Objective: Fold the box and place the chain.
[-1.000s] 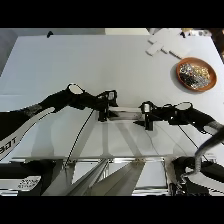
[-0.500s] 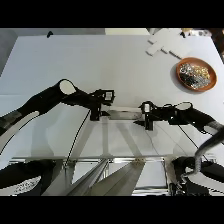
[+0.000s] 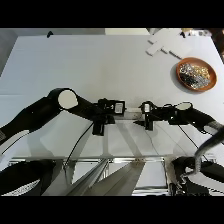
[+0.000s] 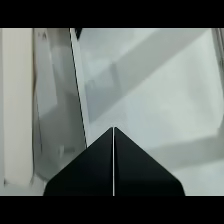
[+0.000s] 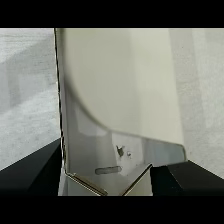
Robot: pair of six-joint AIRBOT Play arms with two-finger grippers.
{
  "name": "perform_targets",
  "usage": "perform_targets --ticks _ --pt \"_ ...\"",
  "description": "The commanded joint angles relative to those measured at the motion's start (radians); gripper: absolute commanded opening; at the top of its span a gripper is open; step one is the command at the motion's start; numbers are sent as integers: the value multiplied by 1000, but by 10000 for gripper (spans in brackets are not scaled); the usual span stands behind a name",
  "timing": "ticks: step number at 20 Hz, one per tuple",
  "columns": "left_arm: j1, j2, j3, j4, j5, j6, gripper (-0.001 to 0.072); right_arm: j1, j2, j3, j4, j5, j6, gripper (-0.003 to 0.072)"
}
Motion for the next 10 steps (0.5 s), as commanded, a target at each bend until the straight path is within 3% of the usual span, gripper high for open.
perform_targets --ticks 1,3,7,10 --pt "-58 -40 1 -125 232 -38 4 0 0 -1 0 0 0 482" --pt "-58 -93 1 -217 368 -39 3 0 0 -1 0 0 0 482" --pt "-52 -185 1 -266 651 -72 4 0 -1 -1 0 0 0 482" --pt "-37 -257 1 -281 656 -135 3 0 0 -1 0 0 0 482"
